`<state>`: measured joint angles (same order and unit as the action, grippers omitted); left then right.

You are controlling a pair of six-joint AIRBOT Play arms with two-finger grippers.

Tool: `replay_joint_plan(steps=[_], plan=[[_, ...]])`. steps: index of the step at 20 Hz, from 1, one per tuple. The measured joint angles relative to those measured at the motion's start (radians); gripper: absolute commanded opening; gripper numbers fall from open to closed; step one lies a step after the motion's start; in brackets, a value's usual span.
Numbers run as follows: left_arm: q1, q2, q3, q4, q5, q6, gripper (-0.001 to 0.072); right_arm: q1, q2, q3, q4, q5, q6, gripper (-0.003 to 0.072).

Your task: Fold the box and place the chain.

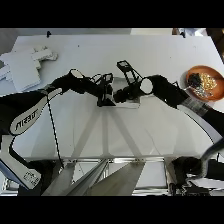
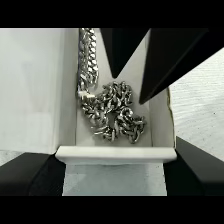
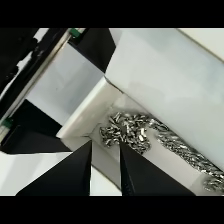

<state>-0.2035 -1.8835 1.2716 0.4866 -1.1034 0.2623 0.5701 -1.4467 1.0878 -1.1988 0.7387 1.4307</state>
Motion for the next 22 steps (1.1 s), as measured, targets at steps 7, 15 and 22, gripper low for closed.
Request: replay_joint_plan(steps=[7,15,22], plan=[[0.000,0.000,0.000,0.000,0.000,0.000,0.0567,-0.091,0.132,0.005,-0.022,0.143,-0.001,0.0195],[0.000,0.000,0.000,0.000,0.000,0.000,0.0567,-0.538,0.196,0.006,-0.116,0.360,0.002,0.0196],[0.000,0.000,0.000,0.000,0.000,0.000,0.0567,-0.856,0.189,0.006,-0.228,0.328,0.000,0.0339]])
